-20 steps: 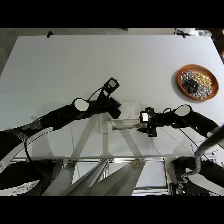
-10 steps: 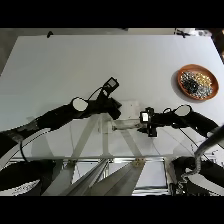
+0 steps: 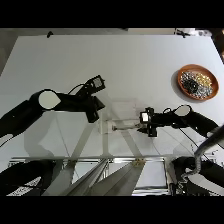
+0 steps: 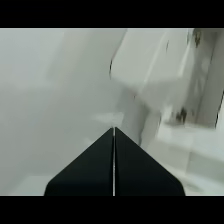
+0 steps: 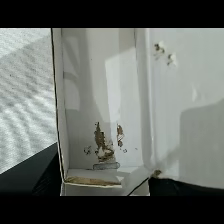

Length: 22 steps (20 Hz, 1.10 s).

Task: Fold the box and place the chain.

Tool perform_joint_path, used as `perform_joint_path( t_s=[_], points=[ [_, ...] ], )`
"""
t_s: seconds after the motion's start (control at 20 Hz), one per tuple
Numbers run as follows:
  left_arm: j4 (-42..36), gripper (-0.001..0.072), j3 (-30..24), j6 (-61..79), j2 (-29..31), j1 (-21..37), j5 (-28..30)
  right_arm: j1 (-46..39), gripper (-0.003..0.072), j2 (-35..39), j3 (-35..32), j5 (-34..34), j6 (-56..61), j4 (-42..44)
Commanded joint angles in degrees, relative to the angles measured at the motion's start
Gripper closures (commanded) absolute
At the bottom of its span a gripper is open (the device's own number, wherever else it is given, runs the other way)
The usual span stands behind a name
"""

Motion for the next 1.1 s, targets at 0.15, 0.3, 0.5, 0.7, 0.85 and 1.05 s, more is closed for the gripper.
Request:
perform_joint_path(
  t_s=[0.15,0.3,0.5,0.7,0.85,1.05],
  points=[
    [7.2,0.0705,0.0,1.9,0.6,1.2,-10.3,0.0,0.0285,0.0,0.0,0.0,0.1,0.1],
    [1.4,0.0703,0.0,9.1,-3.6,-0.5,-10.4,0.0,0.0285,0.0,0.0,0.0,0.1,0.1],
    [-3.0,0.0704,0.0,13.4,-10.3,-2.8,-5.4,0.0,0.0285,0.0,0.0,0.0,0.1,0.1],
    [0.9,0.0704,0.0,10.6,-13.0,-2.6,-4.9,0.0,0.0285,0.0,0.0,0.0,0.1,0.1],
    [1.8,0.0704,0.0,10.6,-13.9,-2.6,-4.8,0.0,0.0285,0.0,0.0,0.0,0.1,0.1],
    [1.6,0.0697,0.0,14.5,-15.0,-3.1,-4.9,0.0,0.0285,0.0,0.0,0.0,0.1,0.1]
  ],
)
